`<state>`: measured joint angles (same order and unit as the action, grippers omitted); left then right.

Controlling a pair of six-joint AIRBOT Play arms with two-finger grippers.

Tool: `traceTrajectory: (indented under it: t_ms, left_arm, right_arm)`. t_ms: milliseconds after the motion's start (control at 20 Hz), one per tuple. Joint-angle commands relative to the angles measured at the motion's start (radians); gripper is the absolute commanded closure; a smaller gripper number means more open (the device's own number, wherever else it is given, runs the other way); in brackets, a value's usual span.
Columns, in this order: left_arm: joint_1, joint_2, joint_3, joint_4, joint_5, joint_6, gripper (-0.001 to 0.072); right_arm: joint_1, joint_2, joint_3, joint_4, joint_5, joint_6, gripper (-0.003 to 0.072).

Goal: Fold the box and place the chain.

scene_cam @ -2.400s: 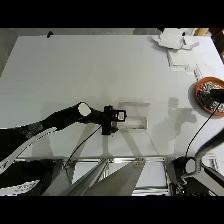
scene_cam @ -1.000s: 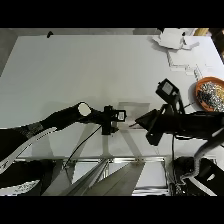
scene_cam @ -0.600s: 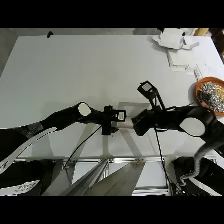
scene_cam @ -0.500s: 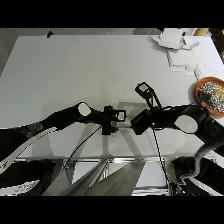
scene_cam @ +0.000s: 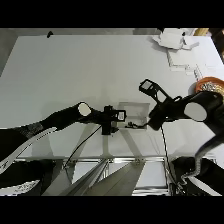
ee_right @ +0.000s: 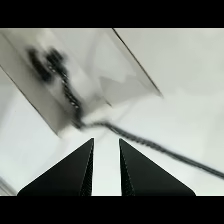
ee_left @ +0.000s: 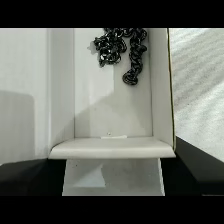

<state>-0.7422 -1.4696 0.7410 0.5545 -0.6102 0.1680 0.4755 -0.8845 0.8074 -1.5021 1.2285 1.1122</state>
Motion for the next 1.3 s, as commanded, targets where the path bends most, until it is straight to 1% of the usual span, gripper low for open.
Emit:
traceTrajectory:
  t_ms: [0, 50, 150, 250, 400, 500, 550, 700, 800, 900, 1250]
  left_arm:
    - [0.000, 0.000, 0.000, 0.000, 0.000, 0.000, 0.0457]
    - [0.000, 0.000, 0.000, 0.000, 0.000, 0.000, 0.0457]
    - [0.000, 0.000, 0.000, 0.000, 0.000, 0.000, 0.0457]
    - [0.000, 0.000, 0.000, 0.000, 0.000, 0.000, 0.0457]
    - [0.000, 0.000, 0.000, 0.000, 0.000, 0.000, 0.0457]
    - [0.000, 0.000, 0.000, 0.000, 0.000, 0.000, 0.0457]
    - [0.000, 0.000, 0.000, 0.000, 0.000, 0.000, 0.0457]
    - [0.000, 0.000, 0.000, 0.000, 0.000, 0.000, 0.0457]
    - [0.000, 0.000, 0.000, 0.000, 0.000, 0.000, 0.0457]
    - [0.000, 0.000, 0.000, 0.000, 0.000, 0.000, 0.0457]
    - [0.000, 0.000, 0.000, 0.000, 0.000, 0.000, 0.0457]
  right_arm:
    - [-0.159, 0.009, 0.017, -0.093, 0.142, -0.491, 0.0528]
    - [-0.208, 0.004, 0.008, -0.091, 0.119, -0.589, 0.0528]
    - [-0.284, -0.016, -0.018, -0.085, 0.063, -0.706, 0.0528]
    - [-0.331, -0.022, -0.064, -0.065, -0.002, -0.837, 0.0528]
    - [-0.385, -0.027, -0.148, 0.045, -0.137, -1.028, 0.0526]
    - [-0.397, -0.044, -0.194, 0.119, -0.214, -1.118, 0.0486]
    - [-0.397, -0.064, -0.210, 0.133, -0.232, -1.158, 0.0485]
    - [-0.397, -0.145, -0.225, 0.140, -0.240, -1.197, 0.0479]
    - [-0.397, -0.181, -0.225, 0.122, -0.268, -1.197, 0.0479]
    - [-0.405, -0.200, -0.225, 0.122, -0.295, -1.215, 0.0479]
    - [-0.453, -0.220, -0.230, 0.122, -0.295, -1.284, 0.0482]
